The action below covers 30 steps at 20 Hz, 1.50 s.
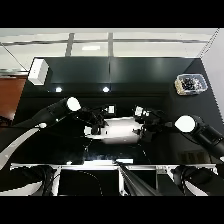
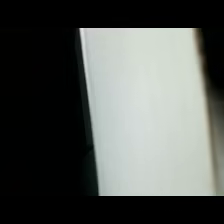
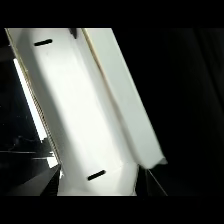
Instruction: Fold the box and place the chain.
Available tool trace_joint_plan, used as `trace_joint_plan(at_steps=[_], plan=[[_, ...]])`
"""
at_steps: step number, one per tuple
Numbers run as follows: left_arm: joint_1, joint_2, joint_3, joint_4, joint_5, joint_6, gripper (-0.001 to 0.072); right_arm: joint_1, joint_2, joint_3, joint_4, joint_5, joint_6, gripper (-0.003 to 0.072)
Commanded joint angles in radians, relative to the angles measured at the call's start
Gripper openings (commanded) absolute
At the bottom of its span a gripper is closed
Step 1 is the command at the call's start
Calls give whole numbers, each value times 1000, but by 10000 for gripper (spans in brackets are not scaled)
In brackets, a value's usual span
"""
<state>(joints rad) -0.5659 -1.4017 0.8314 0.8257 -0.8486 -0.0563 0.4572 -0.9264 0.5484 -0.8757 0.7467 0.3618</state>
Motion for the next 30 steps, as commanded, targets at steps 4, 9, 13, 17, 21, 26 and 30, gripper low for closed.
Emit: trace_joint_plan(at_steps=[4, 9, 13, 17, 21, 26, 30], plan=[[0, 0, 0, 0, 3, 1, 24, -15, -17, 2, 0, 31, -30, 590], [0, 0, 0, 0, 3, 0, 24, -19, -18, 2, -204, 161, 43, 590], [0, 0, 0, 0, 3, 0, 24, -19, -18, -49, -139, 281, 16, 590], [0, 0, 0, 0, 2, 0, 24, -19, -19, -110, -6, 242, -49, 590], [0, 0, 0, 0, 2, 0, 24, 42, -25, -127, 29, 138, -65, 704], [0, 0, 0, 0, 2, 0, 24, 135, -35, -127, 29, -65, -67, 709], [0, 0, 0, 0, 3, 0, 24, 134, -35, -127, 8, -100, -67, 708]])
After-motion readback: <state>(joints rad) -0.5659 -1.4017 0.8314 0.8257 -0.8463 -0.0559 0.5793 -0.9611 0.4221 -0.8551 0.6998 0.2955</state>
